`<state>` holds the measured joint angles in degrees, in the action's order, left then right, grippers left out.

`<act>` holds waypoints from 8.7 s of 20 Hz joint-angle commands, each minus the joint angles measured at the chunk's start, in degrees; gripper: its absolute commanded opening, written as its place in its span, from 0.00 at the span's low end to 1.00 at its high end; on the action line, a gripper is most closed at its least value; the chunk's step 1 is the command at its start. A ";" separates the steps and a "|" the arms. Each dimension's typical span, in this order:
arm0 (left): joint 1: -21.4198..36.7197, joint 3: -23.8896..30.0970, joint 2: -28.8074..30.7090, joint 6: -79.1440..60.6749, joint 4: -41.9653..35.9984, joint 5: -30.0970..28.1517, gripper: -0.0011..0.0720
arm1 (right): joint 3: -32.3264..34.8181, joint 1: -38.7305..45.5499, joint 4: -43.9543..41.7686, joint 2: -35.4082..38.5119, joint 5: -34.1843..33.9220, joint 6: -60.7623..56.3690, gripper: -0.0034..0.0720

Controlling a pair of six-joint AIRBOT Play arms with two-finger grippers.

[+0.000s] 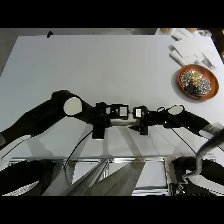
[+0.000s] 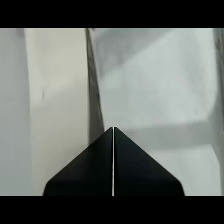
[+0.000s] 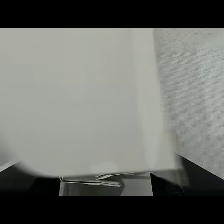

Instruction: Fold the box and place the chain.

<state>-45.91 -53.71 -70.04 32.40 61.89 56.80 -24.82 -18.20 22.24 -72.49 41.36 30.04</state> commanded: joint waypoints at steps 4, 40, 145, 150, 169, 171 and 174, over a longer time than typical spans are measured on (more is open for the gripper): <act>1.22 0.02 -5.92 9.55 -2.14 -30.75 0.02 | 0.00 0.04 0.00 -0.02 0.00 0.02 0.57; 7.80 7.26 -1.20 11.32 3.89 -3.32 0.02 | 0.00 0.04 0.00 -0.02 0.00 0.02 0.57; 22.64 15.13 -4.00 47.41 -7.10 -5.64 0.02 | 0.00 0.04 0.00 -0.02 0.00 0.02 0.57; 20.24 15.13 -5.62 46.62 -8.81 -6.03 0.02 | 0.00 0.04 0.00 -0.02 0.00 0.02 0.57; 14.49 14.93 0.61 39.71 -16.00 -12.83 0.33 | 0.00 0.04 0.00 -0.02 0.00 0.02 0.57; 13.66 14.58 0.59 39.54 -16.00 -13.92 0.40 | 0.00 0.04 0.00 -0.02 0.00 0.02 0.57; 13.68 14.21 0.98 39.58 -15.91 -13.77 0.41 | 0.00 0.04 0.00 -0.02 0.00 0.02 0.57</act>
<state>-31.81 -39.20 -69.34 72.31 46.68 43.97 -24.82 -18.13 22.15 -72.51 41.41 29.95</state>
